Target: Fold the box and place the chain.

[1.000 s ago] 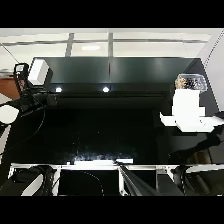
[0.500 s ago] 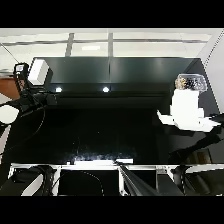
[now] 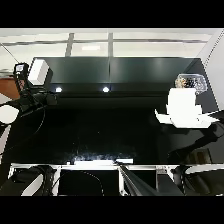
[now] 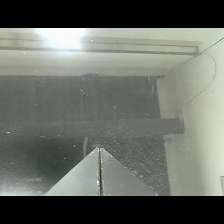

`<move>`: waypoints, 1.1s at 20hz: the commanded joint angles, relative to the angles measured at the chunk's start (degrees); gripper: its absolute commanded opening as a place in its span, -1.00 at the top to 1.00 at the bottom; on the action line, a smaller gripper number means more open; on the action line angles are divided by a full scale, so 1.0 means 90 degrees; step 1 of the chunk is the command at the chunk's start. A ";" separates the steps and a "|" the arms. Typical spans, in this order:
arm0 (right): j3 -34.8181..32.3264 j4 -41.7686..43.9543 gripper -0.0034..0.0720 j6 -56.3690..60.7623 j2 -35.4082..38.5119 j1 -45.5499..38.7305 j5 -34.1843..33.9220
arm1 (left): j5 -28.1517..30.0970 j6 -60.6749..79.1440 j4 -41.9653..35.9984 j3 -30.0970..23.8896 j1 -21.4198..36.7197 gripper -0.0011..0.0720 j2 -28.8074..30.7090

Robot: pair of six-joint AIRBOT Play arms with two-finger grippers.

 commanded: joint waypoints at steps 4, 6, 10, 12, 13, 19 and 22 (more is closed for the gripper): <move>-0.0440 0.0826 0.80 -0.0027 0.0857 0.0517 -0.0180 | -0.0002 0.0000 -0.0029 -0.0002 0.0002 0.90 -0.0005; -0.0780 0.1049 0.80 -0.0034 0.1241 0.0775 -0.0308 | -0.0002 0.0000 -0.0029 -0.0002 0.0002 0.90 -0.0005; -0.1647 0.1197 0.80 -0.0024 0.2166 0.1518 -0.0835 | -0.0015 0.0000 -0.0034 -0.0002 0.0002 0.90 -0.0005; -0.2188 0.1355 0.80 0.0007 0.2713 0.1965 -0.1350 | -0.0022 0.0002 -0.0177 -0.0002 0.0002 0.90 -0.0005; -0.2472 0.1443 0.80 0.0073 0.2987 0.2217 -0.1656 | -0.0024 0.0002 -0.0245 -0.0002 0.0000 0.90 -0.0005; -0.3786 0.1996 0.80 0.0678 0.4311 0.4010 -0.3247 | -0.0046 0.0005 -0.0316 -0.0002 -0.0092 0.90 -0.0005; -0.4214 0.2123 0.80 0.1120 0.4685 0.5214 -0.4289 | -0.0046 0.0005 -0.0338 -0.0002 -0.0138 0.90 -0.0007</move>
